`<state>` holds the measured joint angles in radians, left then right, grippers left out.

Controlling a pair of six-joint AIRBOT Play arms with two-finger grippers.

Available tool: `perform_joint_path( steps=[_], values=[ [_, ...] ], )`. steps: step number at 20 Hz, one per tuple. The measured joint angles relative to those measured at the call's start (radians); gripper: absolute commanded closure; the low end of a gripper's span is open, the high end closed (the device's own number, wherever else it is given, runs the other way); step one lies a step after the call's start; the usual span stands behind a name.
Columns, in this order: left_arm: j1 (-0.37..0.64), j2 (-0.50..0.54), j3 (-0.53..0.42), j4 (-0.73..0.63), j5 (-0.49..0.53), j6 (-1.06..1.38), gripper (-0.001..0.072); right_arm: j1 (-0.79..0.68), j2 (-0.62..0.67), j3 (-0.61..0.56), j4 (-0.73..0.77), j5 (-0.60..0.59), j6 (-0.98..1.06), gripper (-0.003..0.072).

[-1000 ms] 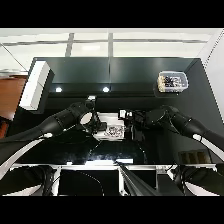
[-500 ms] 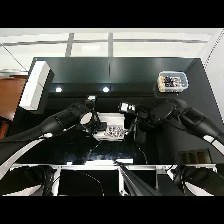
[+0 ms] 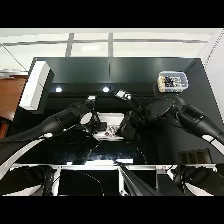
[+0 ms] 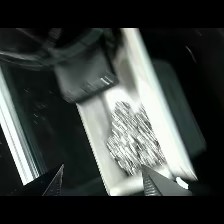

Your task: Fold the box and place the chain.

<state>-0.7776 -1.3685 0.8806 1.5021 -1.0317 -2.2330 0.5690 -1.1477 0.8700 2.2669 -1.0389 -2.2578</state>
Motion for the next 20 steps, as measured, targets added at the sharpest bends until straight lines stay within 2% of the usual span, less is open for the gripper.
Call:
perform_joint_path(
  steps=[3, 4, 5, 6, 7, 12, 15, 18, 20],
  values=[
    [0.000, 0.000, 0.000, 0.000, 0.000, 0.000, 0.0676, -0.097, 0.054, 0.002, -0.055, -0.093, 0.051, 0.0121],
    [0.000, 0.000, 0.000, 0.000, 0.000, 0.000, 0.0577, -0.135, 0.072, 0.002, -0.073, -0.117, 0.063, 0.0121],
    [0.000, -0.001, 0.000, 0.000, 0.007, 0.000, 0.0310, -0.177, 0.090, 0.003, -0.091, -0.140, 0.079, 0.0121],
    [0.000, -0.002, 0.002, -0.001, -0.003, -0.002, 0.0112, -0.214, 0.100, 0.003, -0.106, -0.152, 0.090, 0.0121],
    [0.000, -0.002, 0.010, 0.001, -0.017, -0.002, 0.0069, -0.248, 0.109, 0.002, -0.117, -0.167, 0.101, 0.0121],
    [0.000, 0.023, 0.102, 0.033, -0.107, 0.062, 0.0069, -0.357, 0.126, 0.001, -0.146, -0.197, 0.131, 0.0122],
    [0.016, 0.096, 0.133, 0.051, -0.164, 0.171, 0.0069, -0.377, 0.129, 0.001, -0.150, -0.217, 0.142, 0.0122],
    [0.093, 0.187, 0.123, 0.057, -0.214, 0.322, 0.0071, -0.385, 0.130, 0.001, -0.153, -0.225, 0.161, 0.0123],
    [0.195, 0.254, 0.087, -0.004, -0.230, 0.478, 0.0078, -0.388, 0.130, 0.001, -0.153, -0.229, 0.172, 0.0123]
  ],
)
